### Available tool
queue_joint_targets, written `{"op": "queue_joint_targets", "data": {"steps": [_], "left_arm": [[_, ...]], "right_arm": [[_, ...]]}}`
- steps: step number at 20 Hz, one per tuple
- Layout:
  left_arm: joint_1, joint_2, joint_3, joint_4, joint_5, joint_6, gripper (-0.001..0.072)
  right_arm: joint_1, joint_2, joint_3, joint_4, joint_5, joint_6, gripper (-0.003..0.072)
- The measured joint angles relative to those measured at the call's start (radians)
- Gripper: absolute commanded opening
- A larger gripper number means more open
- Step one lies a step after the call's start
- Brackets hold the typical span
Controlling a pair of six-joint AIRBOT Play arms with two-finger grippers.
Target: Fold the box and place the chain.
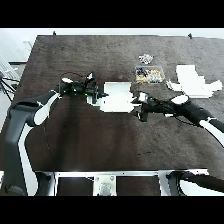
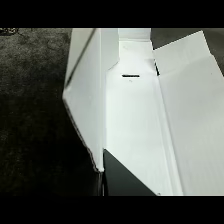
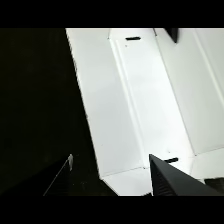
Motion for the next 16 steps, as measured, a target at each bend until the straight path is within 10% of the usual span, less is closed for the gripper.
{"op": "queue_joint_targets", "data": {"steps": [16], "left_arm": [[0.000, 0.000, 0.000, 0.000, 0.002, 0.000, 0.0021]], "right_arm": [[0.023, -0.125, 0.058, 0.125, -0.172, -0.079, 0.0578]]}}
